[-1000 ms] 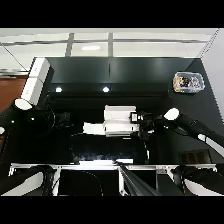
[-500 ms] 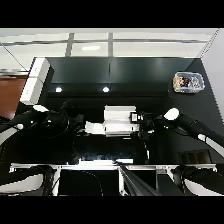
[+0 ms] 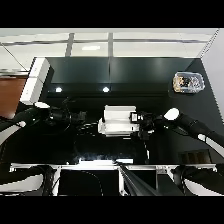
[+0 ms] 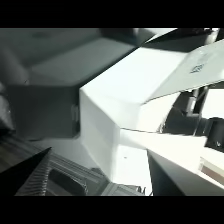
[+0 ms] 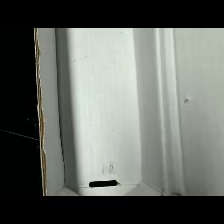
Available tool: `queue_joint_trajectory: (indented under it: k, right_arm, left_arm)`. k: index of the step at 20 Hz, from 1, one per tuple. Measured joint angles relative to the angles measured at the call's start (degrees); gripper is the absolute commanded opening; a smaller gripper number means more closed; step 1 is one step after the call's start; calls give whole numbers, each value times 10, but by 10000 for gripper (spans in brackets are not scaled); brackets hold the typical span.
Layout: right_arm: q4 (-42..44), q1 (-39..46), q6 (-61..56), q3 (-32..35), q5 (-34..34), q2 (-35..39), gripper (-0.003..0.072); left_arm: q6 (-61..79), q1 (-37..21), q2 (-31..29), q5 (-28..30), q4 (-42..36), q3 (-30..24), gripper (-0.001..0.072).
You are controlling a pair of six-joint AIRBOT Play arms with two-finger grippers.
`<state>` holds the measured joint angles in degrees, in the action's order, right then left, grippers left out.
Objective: Fold the box and place the chain.
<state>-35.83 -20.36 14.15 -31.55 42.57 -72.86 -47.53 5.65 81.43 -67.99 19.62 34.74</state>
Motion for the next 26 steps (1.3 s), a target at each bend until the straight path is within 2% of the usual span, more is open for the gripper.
queue_joint_trajectory:
  k: [6, 11, 14, 16, 21, 26]
  right_arm:
    - [0, 0, 0, 0, 0, 0, 212]
    - [0, 0, 0, 0, 0, 0, 212]
    - [0, 0, 0, 0, 0, 0, 213]
    - [0, 0, 0, 0, 0, 0, 212]
    - [0, 0, 0, 0, 0, 0, 213]
    - [0, 0, 0, 0, 0, 0, 212]
  left_arm:
    - [-6, 33, -1, -16, 43, 53, 689]
    - [-113, 97, -1, 9, 122, 112, 672]
    - [-185, 127, -3, 3, 164, 145, 662]
    - [-218, 143, -5, 1, 177, 162, 537]
    - [-274, 179, -7, 6, 201, 186, 537]
    - [-329, 215, -7, 37, 245, 190, 537]
